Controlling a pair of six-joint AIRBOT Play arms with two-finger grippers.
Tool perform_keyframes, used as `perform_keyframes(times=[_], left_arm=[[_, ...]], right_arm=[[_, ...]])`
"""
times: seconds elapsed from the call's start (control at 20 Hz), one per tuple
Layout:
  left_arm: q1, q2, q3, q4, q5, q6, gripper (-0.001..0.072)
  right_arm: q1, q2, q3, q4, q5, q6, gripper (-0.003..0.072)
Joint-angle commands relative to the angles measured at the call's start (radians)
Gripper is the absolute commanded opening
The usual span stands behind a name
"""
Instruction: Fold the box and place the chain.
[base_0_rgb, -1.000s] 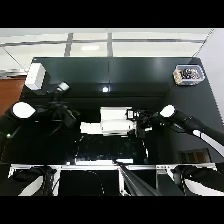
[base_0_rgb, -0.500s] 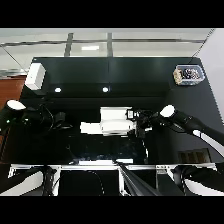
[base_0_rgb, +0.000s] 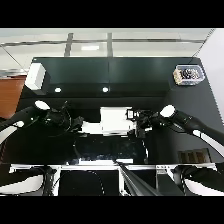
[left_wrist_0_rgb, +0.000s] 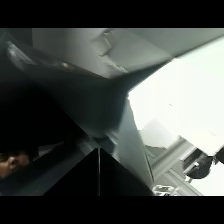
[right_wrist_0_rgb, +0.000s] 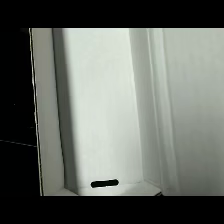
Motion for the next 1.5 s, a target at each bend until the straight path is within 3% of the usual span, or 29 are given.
perform_keyframes(times=[0.0,0.2,0.25,0.35,0.4,0.7,0.9,1.05,1.1,1.45], left_arm=[[-0.030,-0.009,0.003,-0.067,0.002,0.060,0.0029],[-0.030,-0.009,0.003,-0.108,0.000,0.116,0.0036],[-0.030,-0.009,0.004,-0.116,0.001,0.117,0.0149],[-0.029,-0.009,0.004,-0.125,-0.001,0.116,0.0559],[-0.029,-0.009,0.004,-0.130,-0.007,0.116,0.0659],[-0.041,-0.008,0.068,-0.134,-0.104,0.111,0.0695],[-0.107,-0.008,0.157,-0.097,-0.100,0.039,0.0685],[-0.167,-0.008,0.203,-0.026,-0.095,-0.100,0.0644],[-0.186,-0.008,0.216,-0.019,-0.093,-0.122,0.0557],[-0.278,-0.008,0.296,0.105,-0.050,-0.298,0.0529]], right_arm=[[0.001,-0.001,0.000,0.000,0.000,0.000,0.0451],[0.001,-0.001,0.000,0.000,0.000,0.000,0.0451],[0.001,-0.001,0.000,0.000,0.000,0.001,0.0450],[0.001,-0.001,0.000,0.000,0.000,0.001,0.0451],[0.001,-0.001,0.000,0.000,0.000,0.001,0.0450],[0.001,-0.001,0.000,0.000,0.000,0.000,0.0451],[0.001,-0.001,0.000,0.000,0.000,0.000,0.0450],[0.001,-0.001,0.000,0.000,0.000,0.000,0.0451],[0.001,-0.001,0.000,0.000,0.000,0.000,0.0451],[0.001,-0.001,0.000,0.000,0.000,0.000,0.0451]])
